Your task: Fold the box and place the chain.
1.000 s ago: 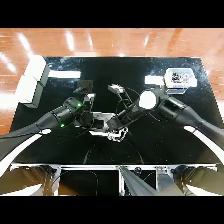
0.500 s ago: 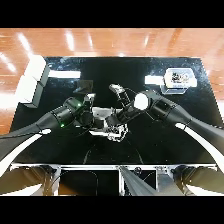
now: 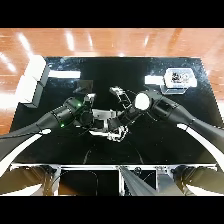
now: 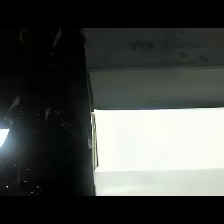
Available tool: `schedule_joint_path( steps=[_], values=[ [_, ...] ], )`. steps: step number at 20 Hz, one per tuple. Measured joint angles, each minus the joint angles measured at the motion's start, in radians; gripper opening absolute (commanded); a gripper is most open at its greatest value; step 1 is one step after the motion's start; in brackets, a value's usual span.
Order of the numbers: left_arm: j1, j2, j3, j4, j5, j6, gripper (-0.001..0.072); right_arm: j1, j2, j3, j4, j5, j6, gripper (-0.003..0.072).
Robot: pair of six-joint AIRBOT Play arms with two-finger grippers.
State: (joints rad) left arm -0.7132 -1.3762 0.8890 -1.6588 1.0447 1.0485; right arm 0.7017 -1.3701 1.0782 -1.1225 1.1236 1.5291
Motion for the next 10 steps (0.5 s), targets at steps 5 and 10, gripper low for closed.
schedule_joint_path(
  steps=[5, 10],
  values=[
    [0.0, 0.0, 0.0, 0.0, 0.0, 0.0, 0.0031, -0.045, 0.158, -0.015, -0.071, 0.113, -0.04, 0.0661],
    [0.0, 0.0, 0.0, 0.0, 0.001, 0.0, 0.0031, -0.12, 0.321, -0.194, -0.118, 0.127, -0.181, 0.0661]
  ],
)
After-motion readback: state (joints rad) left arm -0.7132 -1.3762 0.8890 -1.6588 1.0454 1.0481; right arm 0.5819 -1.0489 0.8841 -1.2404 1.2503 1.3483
